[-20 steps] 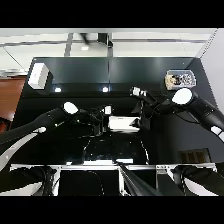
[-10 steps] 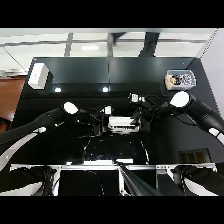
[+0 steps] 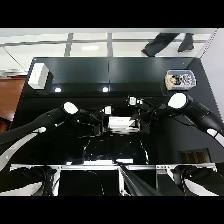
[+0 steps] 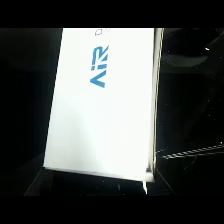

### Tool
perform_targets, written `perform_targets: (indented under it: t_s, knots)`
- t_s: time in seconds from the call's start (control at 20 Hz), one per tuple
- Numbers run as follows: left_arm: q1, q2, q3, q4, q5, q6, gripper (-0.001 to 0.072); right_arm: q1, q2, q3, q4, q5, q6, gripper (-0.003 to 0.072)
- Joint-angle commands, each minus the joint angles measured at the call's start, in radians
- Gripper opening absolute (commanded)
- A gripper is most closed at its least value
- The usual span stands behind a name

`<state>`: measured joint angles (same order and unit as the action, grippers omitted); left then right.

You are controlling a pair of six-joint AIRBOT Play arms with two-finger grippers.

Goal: Fold the box and place the chain.

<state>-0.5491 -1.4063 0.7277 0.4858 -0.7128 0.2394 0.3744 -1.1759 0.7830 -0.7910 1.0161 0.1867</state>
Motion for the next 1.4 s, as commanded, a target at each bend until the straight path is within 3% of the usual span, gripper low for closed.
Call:
perform_targets:
  t_s: [0.0,0.4,0.45,0.65,0.9,0.95,1.0,1.05,1.2,1.35]
  knots:
    - [0.0,-0.001,0.0,0.0,0.002,0.0,0.0366,0.004,-0.002,0.0,-0.015,-0.008,0.0,0.033]
    - [0.0,-0.001,0.0,0.0,0.002,0.0,0.0366,0.004,-0.003,-0.025,-0.03,-0.008,0.003,0.0334]
    - [0.0,-0.001,0.0,0.0,0.002,0.0,0.0366,0.004,-0.003,-0.034,-0.031,-0.009,0.004,0.0391]
    - [0.0,-0.001,0.0,0.0,0.002,0.0,0.0366,0.003,0.005,-0.04,-0.011,-0.016,0.005,0.0386]
    - [0.0,-0.001,0.0,0.0,0.002,0.0,0.0366,-0.048,0.039,-0.037,0.166,-0.021,0.458,0.0366]
    - [0.0,-0.001,0.0,0.0,0.002,0.0,0.0366,-0.066,0.039,-0.038,0.216,-0.011,0.543,0.0341]
    - [0.0,-0.001,0.0,0.0,0.002,-0.001,0.0367,-0.077,0.039,-0.039,0.251,0.001,0.593,0.0122]
    - [0.0,-0.001,0.0,0.0,0.002,-0.001,0.0366,-0.08,0.039,-0.045,0.271,-0.003,0.657,0.002]
    - [0.0,-0.001,0.0,0.0,0.002,-0.001,0.0366,-0.079,0.011,-0.079,0.276,-0.029,0.838,0.0019]
    - [0.0,-0.001,0.0,0.0,0.002,0.0,0.0366,-0.079,-0.051,-0.113,0.352,-0.035,0.842,0.002]
